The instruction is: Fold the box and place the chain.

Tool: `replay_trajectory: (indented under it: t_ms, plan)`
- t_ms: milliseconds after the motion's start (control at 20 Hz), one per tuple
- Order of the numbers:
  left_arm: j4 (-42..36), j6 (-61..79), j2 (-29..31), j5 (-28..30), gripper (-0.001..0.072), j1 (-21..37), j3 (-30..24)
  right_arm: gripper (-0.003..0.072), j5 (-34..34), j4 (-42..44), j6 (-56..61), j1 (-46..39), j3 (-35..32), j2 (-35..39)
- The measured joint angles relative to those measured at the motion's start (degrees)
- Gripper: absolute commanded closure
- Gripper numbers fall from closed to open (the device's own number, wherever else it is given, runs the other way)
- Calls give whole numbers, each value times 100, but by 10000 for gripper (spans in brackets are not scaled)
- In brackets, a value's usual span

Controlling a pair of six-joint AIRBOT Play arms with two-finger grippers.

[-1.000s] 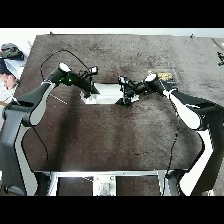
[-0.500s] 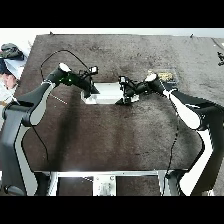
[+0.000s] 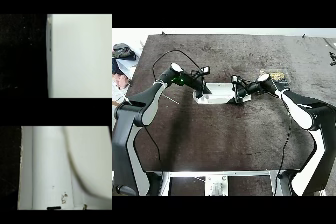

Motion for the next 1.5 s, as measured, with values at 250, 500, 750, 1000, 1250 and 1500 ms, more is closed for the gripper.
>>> replay_trajectory:
  t_ms: [250, 500, 750, 1000, 1250, 1500]
  plan:
    - [-7, 0, 0, 0, 698, 0, 0, 91, -24, -11, 0, -11, -2, 0]
    - [-11, 0, 0, 4, 698, 0, -2, 77, -103, -26, 0, -31, -2, 0]
    - [-17, -2, 0, 7, 698, 0, -2, 14, -151, -48, 2, -42, 0, -20]
    - [-13, 0, 0, 4, 698, 0, -2, 5, -127, -11, 0, -46, 0, -52]
    - [-13, 0, 0, -2, 698, 0, -2, 5, 26, 26, 0, -55, 0, -57]
    - [-11, 0, 0, -9, 698, 0, -2, -31, 181, 39, -94, -59, 0, -59]
